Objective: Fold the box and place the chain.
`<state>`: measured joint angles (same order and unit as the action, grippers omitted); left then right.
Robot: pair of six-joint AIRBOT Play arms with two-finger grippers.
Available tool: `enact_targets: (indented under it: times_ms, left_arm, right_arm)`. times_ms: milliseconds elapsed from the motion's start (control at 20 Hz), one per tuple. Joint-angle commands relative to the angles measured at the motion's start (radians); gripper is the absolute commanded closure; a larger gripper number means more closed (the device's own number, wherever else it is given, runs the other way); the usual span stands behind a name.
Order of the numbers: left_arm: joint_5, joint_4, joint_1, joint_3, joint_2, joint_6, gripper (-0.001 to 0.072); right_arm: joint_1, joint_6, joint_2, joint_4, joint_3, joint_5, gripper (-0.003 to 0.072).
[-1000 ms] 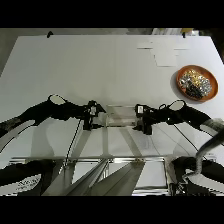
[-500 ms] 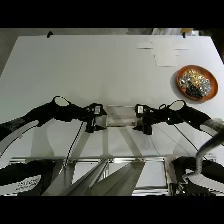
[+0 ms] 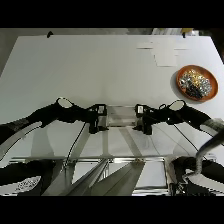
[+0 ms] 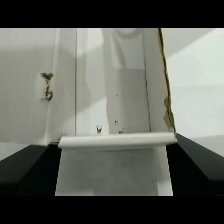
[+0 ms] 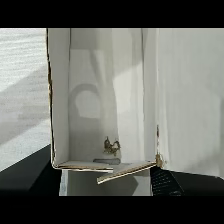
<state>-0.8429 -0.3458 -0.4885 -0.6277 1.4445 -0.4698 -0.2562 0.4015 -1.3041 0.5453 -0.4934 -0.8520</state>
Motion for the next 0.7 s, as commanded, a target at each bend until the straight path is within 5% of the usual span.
enact_targets:
  times_ms: [0, 200, 350, 400, 650]
  left_arm:
    - [0.021, 0.037, -0.021, 0.000, 0.013, 0.003, 0.0014]
    - [0.027, 0.041, -0.023, -0.006, 0.037, 0.033, 0.0051]
    - [0.023, 0.034, -0.026, -0.006, 0.037, 0.033, 0.0431]
    - [0.022, 0.034, -0.026, -0.006, 0.037, 0.033, 0.0484]
    - [0.019, 0.036, -0.026, -0.006, 0.036, 0.033, 0.0488]
  right_arm:
    - [0.000, 0.000, 0.000, 0.000, 0.000, 0.000, 0.0250]
    - [0.000, 0.000, 0.000, 0.000, 0.000, 0.000, 0.0250]
    - [0.000, 0.000, 0.000, 0.000, 0.000, 0.000, 0.0250]
    - [0.000, 0.000, 0.000, 0.000, 0.000, 0.000, 0.0250]
    - [0.000, 0.000, 0.000, 0.000, 0.000, 0.000, 0.0250]
